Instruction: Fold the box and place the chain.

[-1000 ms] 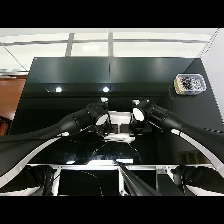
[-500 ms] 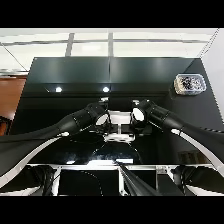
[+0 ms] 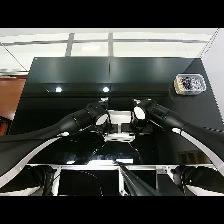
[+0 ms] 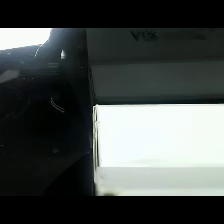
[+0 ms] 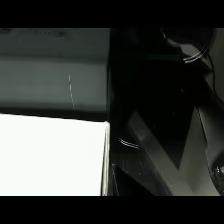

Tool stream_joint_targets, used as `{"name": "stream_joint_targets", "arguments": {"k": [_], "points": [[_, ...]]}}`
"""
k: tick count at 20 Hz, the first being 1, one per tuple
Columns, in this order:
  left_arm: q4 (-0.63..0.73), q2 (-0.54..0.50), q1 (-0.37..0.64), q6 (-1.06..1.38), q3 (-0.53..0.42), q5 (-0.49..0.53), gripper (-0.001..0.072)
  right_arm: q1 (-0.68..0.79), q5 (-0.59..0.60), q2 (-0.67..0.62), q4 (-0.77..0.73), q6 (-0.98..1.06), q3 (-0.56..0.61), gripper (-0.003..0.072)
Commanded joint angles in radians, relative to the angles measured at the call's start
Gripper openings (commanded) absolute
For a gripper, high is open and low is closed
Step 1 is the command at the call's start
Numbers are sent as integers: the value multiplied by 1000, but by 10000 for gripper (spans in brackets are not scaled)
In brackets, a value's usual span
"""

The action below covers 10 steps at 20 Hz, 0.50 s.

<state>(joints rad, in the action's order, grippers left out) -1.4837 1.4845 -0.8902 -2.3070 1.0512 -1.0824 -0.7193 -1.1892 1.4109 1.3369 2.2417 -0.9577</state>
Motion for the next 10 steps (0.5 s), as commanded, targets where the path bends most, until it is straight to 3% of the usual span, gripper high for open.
{"name": "stream_joint_targets", "arguments": {"k": [1,10], "points": [[3,0,0,-1,0,4,31,0,10,-2,0,4,-2,151],[3,0,0,-1,0,3,32,23,-24,-157,18,-101,-51,151]]}}
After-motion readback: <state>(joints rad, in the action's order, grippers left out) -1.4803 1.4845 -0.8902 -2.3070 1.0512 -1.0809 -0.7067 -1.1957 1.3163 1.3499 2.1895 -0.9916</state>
